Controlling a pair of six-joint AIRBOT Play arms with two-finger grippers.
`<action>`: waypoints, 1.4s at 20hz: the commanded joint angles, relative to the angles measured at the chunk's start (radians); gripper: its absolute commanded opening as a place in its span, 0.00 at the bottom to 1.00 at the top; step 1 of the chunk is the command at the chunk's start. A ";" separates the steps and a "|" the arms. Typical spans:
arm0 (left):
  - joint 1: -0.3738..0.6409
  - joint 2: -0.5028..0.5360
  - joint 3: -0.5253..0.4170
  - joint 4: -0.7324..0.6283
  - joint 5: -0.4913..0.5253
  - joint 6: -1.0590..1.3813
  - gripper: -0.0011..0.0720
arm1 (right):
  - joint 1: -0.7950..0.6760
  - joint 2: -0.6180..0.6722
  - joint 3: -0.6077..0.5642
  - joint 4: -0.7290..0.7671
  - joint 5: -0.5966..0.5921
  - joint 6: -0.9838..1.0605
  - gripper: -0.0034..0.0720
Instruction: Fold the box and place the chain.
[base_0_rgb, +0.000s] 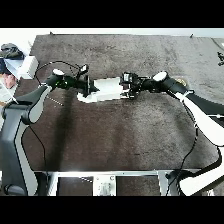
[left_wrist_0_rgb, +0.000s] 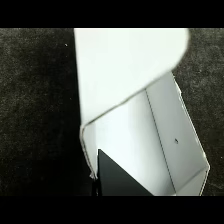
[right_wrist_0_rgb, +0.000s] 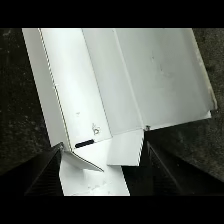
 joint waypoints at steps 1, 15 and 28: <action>0.000 0.000 0.000 0.000 -0.002 0.000 0.03 | -0.006 -0.007 0.004 -0.003 0.028 0.000 0.81; -0.001 0.000 0.000 0.000 -0.002 0.000 0.03 | -0.034 -0.206 0.285 0.008 0.264 0.136 0.81; -0.001 0.000 0.000 0.000 -0.001 0.000 0.03 | -0.041 -0.276 0.328 0.027 0.392 0.150 0.81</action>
